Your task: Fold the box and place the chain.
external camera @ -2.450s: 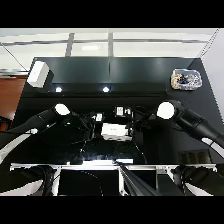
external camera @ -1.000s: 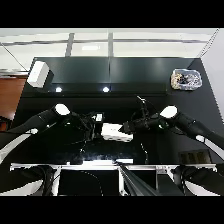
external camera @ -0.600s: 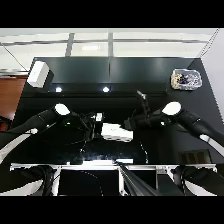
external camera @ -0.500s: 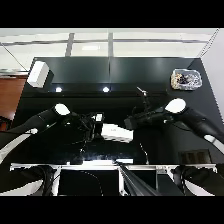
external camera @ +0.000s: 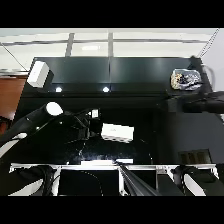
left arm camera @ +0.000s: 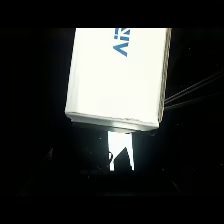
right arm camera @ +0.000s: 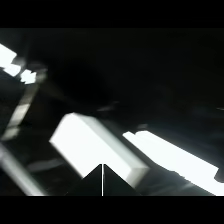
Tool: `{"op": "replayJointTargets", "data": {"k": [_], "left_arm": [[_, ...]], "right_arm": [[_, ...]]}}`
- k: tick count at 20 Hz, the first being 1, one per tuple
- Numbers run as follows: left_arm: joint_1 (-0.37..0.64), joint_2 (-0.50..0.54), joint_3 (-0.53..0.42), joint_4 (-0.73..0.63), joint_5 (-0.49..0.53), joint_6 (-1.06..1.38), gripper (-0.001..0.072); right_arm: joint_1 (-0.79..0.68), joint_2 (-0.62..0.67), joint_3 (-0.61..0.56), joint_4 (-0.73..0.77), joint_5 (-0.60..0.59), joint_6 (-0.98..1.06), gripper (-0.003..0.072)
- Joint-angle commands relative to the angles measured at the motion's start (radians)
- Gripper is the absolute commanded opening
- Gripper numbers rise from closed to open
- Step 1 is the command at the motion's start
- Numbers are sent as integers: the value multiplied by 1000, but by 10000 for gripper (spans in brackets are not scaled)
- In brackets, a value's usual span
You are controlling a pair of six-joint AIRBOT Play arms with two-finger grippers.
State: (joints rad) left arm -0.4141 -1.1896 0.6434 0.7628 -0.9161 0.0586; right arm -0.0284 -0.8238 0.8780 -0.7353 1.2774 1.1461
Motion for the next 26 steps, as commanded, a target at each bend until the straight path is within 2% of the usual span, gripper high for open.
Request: {"op": "replayJointTargets", "data": {"k": [1, 4, 7, 11, 15, 21, 26], "left_arm": [[-10, 118, 7, 40, -20, -122, 713], [-121, 102, 76, 6, 12, -225, 709], [-225, -11, 200, 7, 42, -256, 710], [-296, -146, 326, 12, 4, -294, 711], [-312, -192, 330, 28, 2, -289, 711], [-305, -194, 329, 120, -39, -296, 711], [-289, -194, 328, 115, -67, -321, 711]], "right_arm": [[-165, 39, 7, -120, 47, 14, 7], [-217, 39, 7, -134, -8, 14, 7], [-218, 39, 7, -134, -27, 14, 7], [-218, 39, 7, -134, 0, 14, 7], [-218, 39, 7, -136, 2, 14, 10], [-218, 39, 7, -135, 2, 22, 10], [-218, 39, 7, -137, 1, 25, 10]]}}
